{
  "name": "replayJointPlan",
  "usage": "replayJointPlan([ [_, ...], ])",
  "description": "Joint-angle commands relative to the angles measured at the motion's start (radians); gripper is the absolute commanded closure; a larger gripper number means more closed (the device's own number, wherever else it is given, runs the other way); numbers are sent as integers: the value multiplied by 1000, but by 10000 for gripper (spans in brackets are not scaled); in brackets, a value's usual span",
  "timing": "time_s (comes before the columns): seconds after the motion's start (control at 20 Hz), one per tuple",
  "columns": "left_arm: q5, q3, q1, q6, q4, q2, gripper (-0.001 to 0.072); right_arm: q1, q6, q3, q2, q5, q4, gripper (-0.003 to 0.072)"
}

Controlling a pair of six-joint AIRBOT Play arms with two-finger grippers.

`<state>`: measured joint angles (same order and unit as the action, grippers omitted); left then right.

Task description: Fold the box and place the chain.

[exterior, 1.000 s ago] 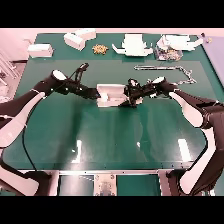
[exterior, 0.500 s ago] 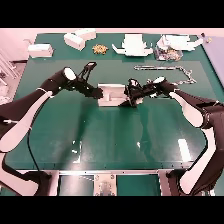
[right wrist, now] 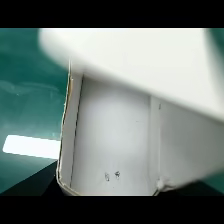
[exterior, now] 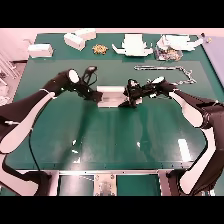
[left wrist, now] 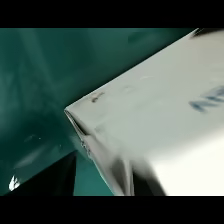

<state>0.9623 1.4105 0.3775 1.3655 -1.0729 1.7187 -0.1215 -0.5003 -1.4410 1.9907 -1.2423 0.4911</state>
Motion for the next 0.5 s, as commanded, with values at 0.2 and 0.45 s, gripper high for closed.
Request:
replayJointPlan([
  [0.2, 23, 0, 2, 79, -8, 2, 317, -1, 2, 0, 0, 0, -1, 211],
  [0.45, 3, 0, -1, 111, -8, 2, 317, -1, 2, 0, 0, 0, -1, 211],
])
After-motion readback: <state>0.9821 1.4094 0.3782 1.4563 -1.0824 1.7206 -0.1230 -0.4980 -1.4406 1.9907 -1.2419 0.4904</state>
